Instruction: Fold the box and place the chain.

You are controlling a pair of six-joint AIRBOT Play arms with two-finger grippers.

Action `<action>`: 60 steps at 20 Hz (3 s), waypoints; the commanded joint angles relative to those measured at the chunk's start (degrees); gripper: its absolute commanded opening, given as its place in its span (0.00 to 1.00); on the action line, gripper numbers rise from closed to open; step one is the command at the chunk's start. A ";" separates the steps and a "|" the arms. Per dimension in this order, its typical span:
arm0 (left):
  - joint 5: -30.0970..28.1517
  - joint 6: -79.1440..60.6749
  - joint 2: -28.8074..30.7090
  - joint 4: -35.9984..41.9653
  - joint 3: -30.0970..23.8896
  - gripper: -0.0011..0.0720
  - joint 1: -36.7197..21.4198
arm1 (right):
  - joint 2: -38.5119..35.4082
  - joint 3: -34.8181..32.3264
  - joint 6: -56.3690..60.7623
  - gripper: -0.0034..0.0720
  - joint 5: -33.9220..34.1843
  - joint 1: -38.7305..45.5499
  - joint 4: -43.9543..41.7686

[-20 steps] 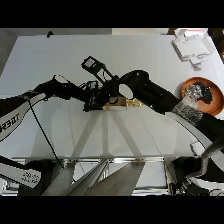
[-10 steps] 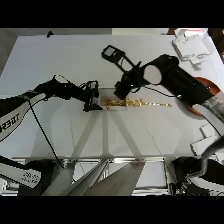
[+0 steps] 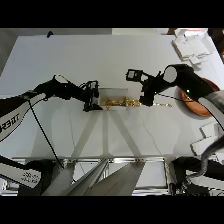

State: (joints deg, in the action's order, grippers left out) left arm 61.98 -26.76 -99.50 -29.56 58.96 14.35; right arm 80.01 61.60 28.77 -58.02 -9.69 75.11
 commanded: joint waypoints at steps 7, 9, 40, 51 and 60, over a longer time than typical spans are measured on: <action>-0.02 0.00 0.04 0.00 0.04 0.39 0.04 | 8.92 -1.27 -13.03 0.82 7.23 -0.90 -6.62; -0.02 0.00 0.04 -0.02 0.04 0.39 0.04 | 10.08 -1.27 -12.98 0.82 8.94 -1.97 -6.62; -0.02 0.00 0.04 0.00 0.04 0.39 0.04 | -5.11 1.97 13.07 0.06 16.11 -13.55 -5.53; -0.02 0.00 0.04 0.00 0.04 0.39 0.04 | 0.83 8.70 13.44 0.06 23.34 -22.16 -9.68; -0.02 0.00 0.04 -0.02 0.04 0.39 0.04 | 1.07 8.68 13.51 0.06 21.86 -19.85 -7.41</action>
State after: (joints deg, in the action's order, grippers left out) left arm 61.93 -26.76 -99.50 -29.58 58.96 14.41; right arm 80.97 70.22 42.22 -35.24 -30.37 66.41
